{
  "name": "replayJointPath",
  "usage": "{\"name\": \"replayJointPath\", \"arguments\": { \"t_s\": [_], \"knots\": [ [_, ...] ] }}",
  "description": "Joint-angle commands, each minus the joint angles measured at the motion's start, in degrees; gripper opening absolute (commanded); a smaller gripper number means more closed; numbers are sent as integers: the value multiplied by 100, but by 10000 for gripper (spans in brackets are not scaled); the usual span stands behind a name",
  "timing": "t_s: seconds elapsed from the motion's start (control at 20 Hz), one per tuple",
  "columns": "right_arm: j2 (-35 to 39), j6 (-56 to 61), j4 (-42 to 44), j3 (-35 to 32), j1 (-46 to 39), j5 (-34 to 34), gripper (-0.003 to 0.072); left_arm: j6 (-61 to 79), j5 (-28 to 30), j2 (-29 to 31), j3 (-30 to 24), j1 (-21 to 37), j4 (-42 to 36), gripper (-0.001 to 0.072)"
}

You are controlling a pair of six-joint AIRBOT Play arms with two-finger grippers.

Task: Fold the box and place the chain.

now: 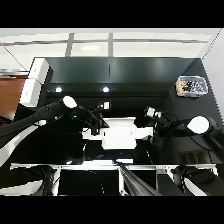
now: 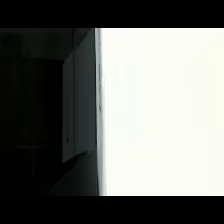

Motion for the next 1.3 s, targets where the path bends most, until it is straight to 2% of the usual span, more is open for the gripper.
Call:
{"name": "replayJointPath", "arguments": {
  "t_s": [0.0,0.3,0.45,0.6,0.8,1.0,1.15,1.25],
  "knots": [
    [-4,-247,-195,-319,280,-310,682,149,275,-76,-15,-76,68,27],
    [-42,-348,22,-874,1019,-1023,681,149,271,-76,-13,-74,68,27],
    [-105,-341,702,-1226,1462,-2022,682,149,271,-76,-13,-74,68,27],
    [-122,-345,1005,-1246,1753,-2610,682,149,269,-76,-13,-74,68,27],
    [-122,-328,-184,-645,1714,-2282,682,149,267,-76,-13,-74,66,27],
    [-122,-426,-120,-140,1379,-1956,681,149,269,-76,-13,-76,66,27],
    [-131,-660,-63,-83,1165,-1945,682,149,249,-76,-13,-76,66,28],
    [-133,-1027,339,-83,964,-1849,681,149,251,-76,-13,-76,66,27]
  ]
}}
